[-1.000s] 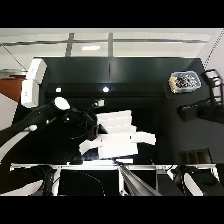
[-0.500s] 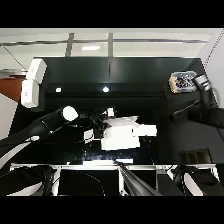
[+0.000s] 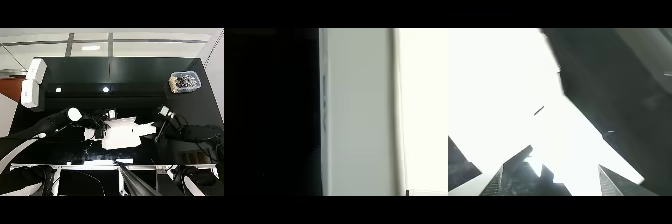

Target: Fold the box and place the chain.

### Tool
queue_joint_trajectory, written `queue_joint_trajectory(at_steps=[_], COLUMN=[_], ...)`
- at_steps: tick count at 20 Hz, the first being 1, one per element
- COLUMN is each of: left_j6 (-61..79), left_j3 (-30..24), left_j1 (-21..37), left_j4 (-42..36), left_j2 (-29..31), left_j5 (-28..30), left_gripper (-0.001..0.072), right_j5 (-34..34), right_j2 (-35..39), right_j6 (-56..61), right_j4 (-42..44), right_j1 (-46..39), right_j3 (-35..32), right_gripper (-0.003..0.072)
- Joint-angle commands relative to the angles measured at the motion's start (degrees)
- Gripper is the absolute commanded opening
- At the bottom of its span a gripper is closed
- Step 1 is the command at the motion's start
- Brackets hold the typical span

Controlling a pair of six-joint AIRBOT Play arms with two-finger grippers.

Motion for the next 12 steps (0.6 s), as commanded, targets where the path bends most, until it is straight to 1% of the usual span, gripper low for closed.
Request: queue_joint_trajectory(at_steps=[1, 6, 9, 12], left_j6=[0.1, 0.3, 0.3, 0.2], left_j3=[0.0, 0.6, 0.8, 0.8], left_j1=[0.0, 0.0, 0.0, 0.0], left_j4=[1.1, 1.2, 1.3, 1.2], left_j2=[-0.8, -1.2, -1.2, -1.3], left_j5=[0.0, -1.0, -1.7, -1.7], left_gripper=[0.0033, 0.0033, 0.0034, 0.0033], right_j5=[2.1, 3.9, 4.3, 6.3], right_j2=[0.0, 0.0, -0.2, -2.4], right_j6=[-6.7, -13.7, -16.7, -16.7], right_j4=[0.3, 0.2, 0.2, -3.2], right_j1=[4.0, 7.1, 9.5, 12.9], right_j3=[-2.4, -5.2, -5.7, -5.7], right_gripper=[0.07, 0.07, 0.0699, 0.07])
